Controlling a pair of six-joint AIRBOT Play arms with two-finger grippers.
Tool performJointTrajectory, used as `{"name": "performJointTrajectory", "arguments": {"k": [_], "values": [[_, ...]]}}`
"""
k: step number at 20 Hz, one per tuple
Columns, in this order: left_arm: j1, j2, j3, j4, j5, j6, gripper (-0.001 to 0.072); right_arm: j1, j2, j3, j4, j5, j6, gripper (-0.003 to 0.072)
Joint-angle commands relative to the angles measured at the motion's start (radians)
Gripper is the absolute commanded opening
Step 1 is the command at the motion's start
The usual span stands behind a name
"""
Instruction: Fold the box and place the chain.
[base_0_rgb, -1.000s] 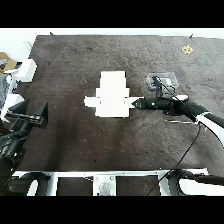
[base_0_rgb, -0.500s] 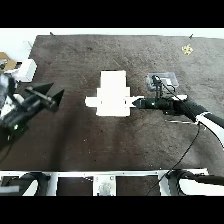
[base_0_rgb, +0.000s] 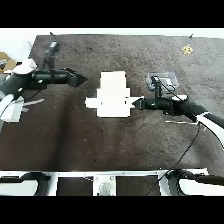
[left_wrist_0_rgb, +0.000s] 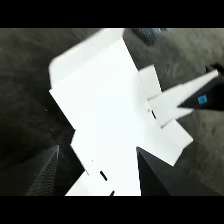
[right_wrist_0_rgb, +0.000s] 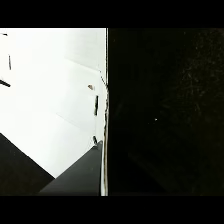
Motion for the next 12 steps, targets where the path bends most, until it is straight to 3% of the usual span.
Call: {"name": "performJointTrajectory", "arguments": {"k": [1,3,6,12], "values": [[-0.062,-0.233,0.274,0.167,-0.168,-0.186,0.0532,0.001,0.0,0.0,-0.002,0.0,-0.014,0.0001],[-0.084,-0.329,0.389,0.202,-0.214,-0.247,0.0532,0.001,0.0,0.0,-0.002,0.0,-0.017,0.0001],[-0.109,-0.426,0.493,0.249,-0.208,-0.289,0.0532,0.001,0.0,0.0,-0.002,-0.001,-0.018,0.0001],[-0.141,-0.502,0.546,0.236,-0.186,-0.273,0.0532,0.001,0.0,0.0,-0.002,0.0,-0.036,0.0001]]}}
